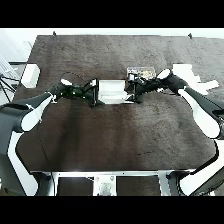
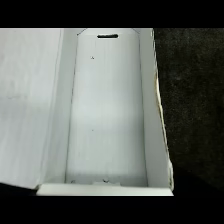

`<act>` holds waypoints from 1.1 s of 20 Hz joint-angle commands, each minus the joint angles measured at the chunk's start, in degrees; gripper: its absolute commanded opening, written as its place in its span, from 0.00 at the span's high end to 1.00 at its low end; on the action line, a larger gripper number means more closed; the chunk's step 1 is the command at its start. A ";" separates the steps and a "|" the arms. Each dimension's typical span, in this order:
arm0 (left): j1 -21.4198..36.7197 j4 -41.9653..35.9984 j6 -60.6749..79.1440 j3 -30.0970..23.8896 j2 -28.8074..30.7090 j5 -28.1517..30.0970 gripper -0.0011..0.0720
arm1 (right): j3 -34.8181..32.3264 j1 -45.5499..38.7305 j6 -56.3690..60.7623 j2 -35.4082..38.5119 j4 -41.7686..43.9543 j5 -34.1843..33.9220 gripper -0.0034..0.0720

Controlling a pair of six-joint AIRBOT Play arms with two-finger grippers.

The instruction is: Fold the box and place the chain.

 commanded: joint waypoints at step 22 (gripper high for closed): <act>0.02 0.00 -0.92 -0.35 -0.59 0.90 0.41 | 0.00 0.68 -2.69 -1.25 1.79 -0.24 0.44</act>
